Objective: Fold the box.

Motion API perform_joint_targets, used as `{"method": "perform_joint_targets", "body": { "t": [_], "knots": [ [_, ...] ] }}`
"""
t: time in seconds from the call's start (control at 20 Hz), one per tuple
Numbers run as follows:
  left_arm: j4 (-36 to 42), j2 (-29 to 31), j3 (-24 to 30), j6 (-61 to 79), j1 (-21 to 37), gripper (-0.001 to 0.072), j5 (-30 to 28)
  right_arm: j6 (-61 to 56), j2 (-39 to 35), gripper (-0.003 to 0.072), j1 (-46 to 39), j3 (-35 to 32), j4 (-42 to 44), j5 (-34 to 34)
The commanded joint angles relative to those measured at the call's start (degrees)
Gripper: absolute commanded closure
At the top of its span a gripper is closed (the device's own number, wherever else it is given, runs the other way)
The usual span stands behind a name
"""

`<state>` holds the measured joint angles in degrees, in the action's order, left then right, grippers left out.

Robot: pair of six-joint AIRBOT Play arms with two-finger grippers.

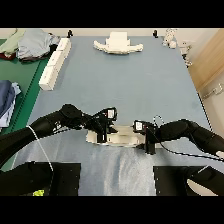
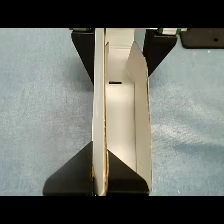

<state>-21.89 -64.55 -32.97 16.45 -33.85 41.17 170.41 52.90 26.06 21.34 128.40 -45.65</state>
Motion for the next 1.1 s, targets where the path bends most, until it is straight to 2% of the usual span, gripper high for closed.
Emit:
{"method": "perform_joint_targets", "body": {
  "t": [0.0,0.15,0.25,0.45,0.55,0.6,0.85,0.95,1.05],
  "knots": [
    [0.0,0.0,0.0,0.0,0.0,0.0696,-0.2,0.0,0.7,0.0161,0.0,0.0,0.0,0.6],
    [0.0,0.0,0.0,0.0,0.0,0.0696,-0.2,-0.8,0.7,0.0158,0.0,-0.1,-0.3,0.6],
    [0.0,0.0,0.0,0.0,0.0,0.0695,-0.2,-2.0,0.7,0.0083,0.0,-0.1,-0.5,0.7],
    [0.0,0.0,0.0,0.0,0.0,0.0696,-0.2,-2.0,0.7,0.0095,0.0,-0.1,-0.7,0.8],
    [0.0,0.0,0.0,0.0,0.0,0.0696,-0.2,-2.0,0.7,0.0117,0.0,-0.1,-0.7,0.8],
    [0.0,0.0,0.0,0.0,0.0,0.0696,-0.2,-1.9,0.7,0.0183,0.0,-0.1,-0.7,0.8],
    [0.0,0.0,0.0,0.0,0.0,0.0696,-0.2,-1.9,0.7,0.0183,0.0,-0.1,-0.7,0.8],
    [0.0,0.0,0.0,0.0,0.0,0.0696,-0.2,-1.9,0.7,0.0224,0.0,-0.1,-0.9,0.8],
    [0.0,0.0,0.0,0.0,0.0,0.0696,-0.3,-2.0,0.7,0.0225,0.0,-0.1,-1.3,0.8]
  ]
}}
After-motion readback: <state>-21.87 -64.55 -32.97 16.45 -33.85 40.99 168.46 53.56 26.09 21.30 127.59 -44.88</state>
